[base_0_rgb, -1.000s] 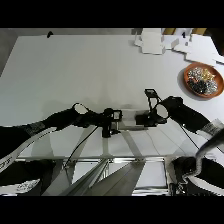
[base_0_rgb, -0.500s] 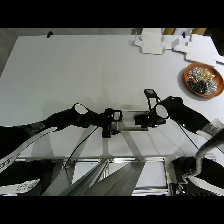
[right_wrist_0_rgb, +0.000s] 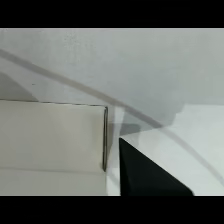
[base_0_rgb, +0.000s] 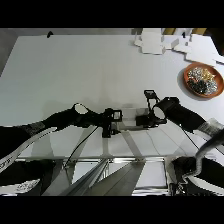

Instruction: Fold the box and place the chain.

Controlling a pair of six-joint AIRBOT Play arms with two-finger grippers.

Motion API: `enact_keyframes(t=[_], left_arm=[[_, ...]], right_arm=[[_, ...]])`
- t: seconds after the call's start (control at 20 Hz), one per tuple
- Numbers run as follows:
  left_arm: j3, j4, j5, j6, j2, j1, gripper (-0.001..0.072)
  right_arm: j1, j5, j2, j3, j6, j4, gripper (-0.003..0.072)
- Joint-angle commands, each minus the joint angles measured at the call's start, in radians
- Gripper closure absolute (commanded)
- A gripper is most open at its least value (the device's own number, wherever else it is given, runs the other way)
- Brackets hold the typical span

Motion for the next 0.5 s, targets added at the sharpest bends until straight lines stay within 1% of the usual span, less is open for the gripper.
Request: enact_keyframes(t=[0.0, 0.05, 0.2, 0.25, 0.3, 0.35, 0.45], left_arm=[[0.0, 0.001, 0.0, 0.001, 0.0, 0.0, 0.0438], [0.0, 0.001, 0.0, 0.001, 0.0, 0.0, 0.0438], [0.0, 0.001, 0.0, 0.001, 0.001, 0.0, 0.0438], [0.0, 0.001, 0.0, 0.001, 0.0, 0.0, 0.0438], [0.0, 0.001, 0.0, 0.001, 0.0, 0.0, 0.0438], [0.0, 0.001, 0.0, 0.002, 0.001, 0.0, 0.0438], [0.0, 0.001, 0.0, 0.001, 0.001, 0.0, 0.0438]], right_arm=[[0.022, 0.008, -0.014, 0.0, 0.018, -0.008, 0.0654], [0.021, 0.012, -0.014, 0.0, 0.018, -0.008, 0.0664], [0.021, 0.031, -0.013, 0.0, 0.013, -0.008, 0.0657], [0.021, 0.03, -0.011, 0.0, 0.013, -0.008, 0.0585], [0.021, 0.03, -0.005, 0.0, 0.013, -0.008, 0.0492], [0.021, 0.03, 0.005, 0.0, 0.005, -0.008, 0.0459], [0.021, 0.031, 0.045, 0.0, -0.055, -0.01, 0.0443]])
